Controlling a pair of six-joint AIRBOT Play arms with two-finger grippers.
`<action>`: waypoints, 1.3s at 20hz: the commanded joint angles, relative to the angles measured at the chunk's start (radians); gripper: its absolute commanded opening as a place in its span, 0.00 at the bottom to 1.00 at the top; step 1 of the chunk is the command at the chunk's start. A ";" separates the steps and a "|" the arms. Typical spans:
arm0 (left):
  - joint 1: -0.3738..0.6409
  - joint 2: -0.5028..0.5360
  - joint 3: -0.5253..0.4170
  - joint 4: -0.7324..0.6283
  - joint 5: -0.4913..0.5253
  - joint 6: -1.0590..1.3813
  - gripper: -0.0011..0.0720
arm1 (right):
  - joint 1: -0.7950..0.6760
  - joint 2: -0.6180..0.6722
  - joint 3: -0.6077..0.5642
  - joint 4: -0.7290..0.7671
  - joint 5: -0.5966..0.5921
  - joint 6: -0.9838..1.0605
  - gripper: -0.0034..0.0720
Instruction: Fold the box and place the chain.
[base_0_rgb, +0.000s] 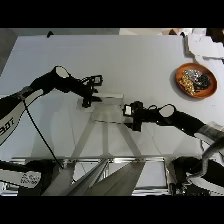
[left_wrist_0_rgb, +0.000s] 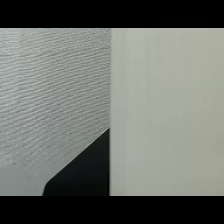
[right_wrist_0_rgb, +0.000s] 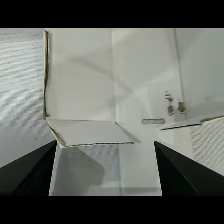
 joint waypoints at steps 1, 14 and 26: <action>0.000 -0.001 0.000 0.000 0.000 0.000 0.03 | 0.022 -0.030 0.000 0.071 -0.029 0.089 0.97; 0.000 -0.001 0.000 0.000 0.000 0.000 0.03 | 0.022 -0.027 0.001 0.369 -0.051 0.106 0.96; 0.000 -0.001 0.000 0.000 0.000 0.000 0.03 | 0.001 -0.027 0.043 0.122 -0.074 0.387 0.96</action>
